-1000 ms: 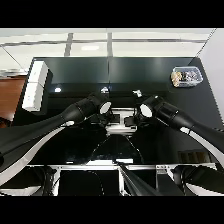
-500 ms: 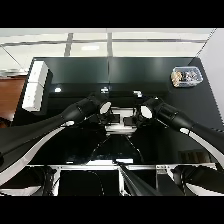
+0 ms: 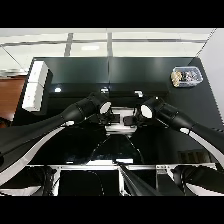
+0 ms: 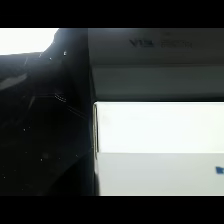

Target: Fold the box and place the chain.

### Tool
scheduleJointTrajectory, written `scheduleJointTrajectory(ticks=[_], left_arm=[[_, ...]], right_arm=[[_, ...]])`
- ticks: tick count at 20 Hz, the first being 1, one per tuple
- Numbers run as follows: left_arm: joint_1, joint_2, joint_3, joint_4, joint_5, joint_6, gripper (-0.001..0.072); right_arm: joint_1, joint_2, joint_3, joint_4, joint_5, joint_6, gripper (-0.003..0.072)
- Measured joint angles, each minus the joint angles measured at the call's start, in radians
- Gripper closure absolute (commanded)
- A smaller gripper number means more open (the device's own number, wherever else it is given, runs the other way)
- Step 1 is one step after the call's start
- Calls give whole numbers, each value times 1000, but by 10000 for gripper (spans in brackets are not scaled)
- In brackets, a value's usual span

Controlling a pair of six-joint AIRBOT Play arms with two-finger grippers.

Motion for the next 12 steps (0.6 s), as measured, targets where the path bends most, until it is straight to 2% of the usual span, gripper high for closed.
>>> scheduleJointTrajectory(ticks=[1,2,3,4,7,9,10,11,12], left_arm=[[0,0,0,-1,0,0,686],[0,0,0,-1,0,0,686],[0,0,0,-2,0,0,685],[0,0,0,-2,0,0,686],[0,0,0,-6,-3,-5,686],[0,0,0,-4,-1,-3,686],[0,0,0,-2,-1,-3,685],[0,0,0,0,0,2,686],[0,0,0,0,0,4,686]], right_arm=[[0,-2,0,1,4,4,426],[0,-6,0,2,6,7,475],[0,-11,0,3,11,11,648],[0,-16,0,3,13,16,674],[2,-22,2,1,14,26,674],[2,-24,4,1,13,30,666],[2,-24,5,1,13,32,498],[2,-24,6,6,11,29,413],[2,-20,7,8,6,28,414]])
